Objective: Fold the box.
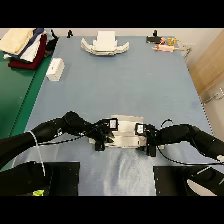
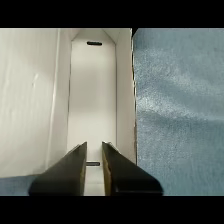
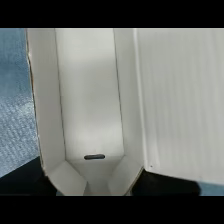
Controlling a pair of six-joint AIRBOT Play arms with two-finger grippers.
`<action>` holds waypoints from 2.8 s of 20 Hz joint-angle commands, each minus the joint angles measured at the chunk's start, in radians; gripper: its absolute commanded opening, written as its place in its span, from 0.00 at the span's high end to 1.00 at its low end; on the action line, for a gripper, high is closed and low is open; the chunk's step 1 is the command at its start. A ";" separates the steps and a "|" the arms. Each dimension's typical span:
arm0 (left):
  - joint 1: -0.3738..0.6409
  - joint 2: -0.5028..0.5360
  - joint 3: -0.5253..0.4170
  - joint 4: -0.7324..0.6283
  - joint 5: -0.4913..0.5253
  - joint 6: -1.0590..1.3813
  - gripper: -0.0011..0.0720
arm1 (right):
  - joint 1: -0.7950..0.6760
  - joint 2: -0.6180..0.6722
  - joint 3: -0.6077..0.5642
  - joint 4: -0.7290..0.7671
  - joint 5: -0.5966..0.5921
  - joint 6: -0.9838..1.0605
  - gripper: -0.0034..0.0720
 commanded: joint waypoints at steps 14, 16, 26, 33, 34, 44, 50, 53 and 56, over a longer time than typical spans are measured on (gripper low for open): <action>0.010 0.145 0.005 0.338 -0.093 -0.830 0.97 | 0.000 -0.001 0.000 0.000 0.000 0.000 0.17; 0.051 0.235 0.005 0.441 -0.149 -1.036 0.97 | 0.000 -0.001 0.000 0.000 0.000 0.000 0.17; 0.471 0.380 -0.054 0.639 -0.369 -1.460 0.97 | 0.000 -0.001 0.000 0.000 0.000 0.000 0.17; 0.299 0.204 -0.098 0.349 -0.245 -1.270 0.97 | 0.000 -0.001 0.000 0.000 0.000 0.000 0.17; 0.259 0.180 -0.098 0.339 -0.219 -1.270 0.97 | 0.000 -0.001 0.000 0.000 0.000 0.000 0.17; 0.156 0.145 -0.013 0.258 -0.152 -1.323 0.82 | 0.000 -0.001 0.000 0.000 0.000 0.000 0.17; 0.156 0.146 0.009 0.288 -0.157 -1.429 0.44 | 0.000 -0.001 0.000 0.000 0.000 0.000 0.17; 0.155 0.146 0.039 0.280 -0.177 -1.435 0.43 | 0.000 -0.001 0.000 0.000 0.000 0.000 0.17; 0.154 0.145 0.051 0.166 -0.155 -1.417 0.43 | 0.000 -0.001 0.000 0.000 0.000 0.000 0.17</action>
